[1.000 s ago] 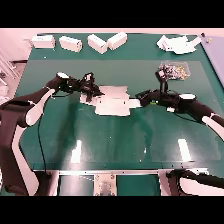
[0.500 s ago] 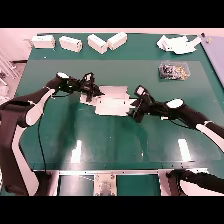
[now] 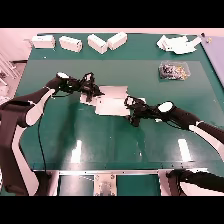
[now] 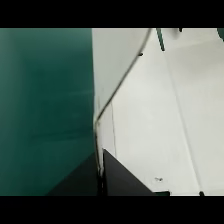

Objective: Fold the box and place the chain.

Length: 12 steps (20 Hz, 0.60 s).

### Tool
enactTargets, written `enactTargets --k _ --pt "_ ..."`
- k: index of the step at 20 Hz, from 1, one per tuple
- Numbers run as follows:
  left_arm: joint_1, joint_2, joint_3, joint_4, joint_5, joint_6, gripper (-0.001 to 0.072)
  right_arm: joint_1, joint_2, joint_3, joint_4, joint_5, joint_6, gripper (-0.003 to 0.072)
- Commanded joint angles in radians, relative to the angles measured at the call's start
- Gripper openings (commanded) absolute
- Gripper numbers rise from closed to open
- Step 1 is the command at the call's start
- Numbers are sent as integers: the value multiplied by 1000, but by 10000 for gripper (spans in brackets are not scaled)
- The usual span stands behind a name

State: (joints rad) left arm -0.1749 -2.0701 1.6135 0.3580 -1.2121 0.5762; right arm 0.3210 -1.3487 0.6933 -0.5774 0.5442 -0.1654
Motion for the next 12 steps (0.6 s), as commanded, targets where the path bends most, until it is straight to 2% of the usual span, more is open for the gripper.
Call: enactTargets --k 1,12 --pt "-1 -1 0 0 0 0 20 18 -6 0 -8 -58 -31 556" --pt "-1 -1 0 0 0 0 20 68 -19 17 20 -215 -74 556"
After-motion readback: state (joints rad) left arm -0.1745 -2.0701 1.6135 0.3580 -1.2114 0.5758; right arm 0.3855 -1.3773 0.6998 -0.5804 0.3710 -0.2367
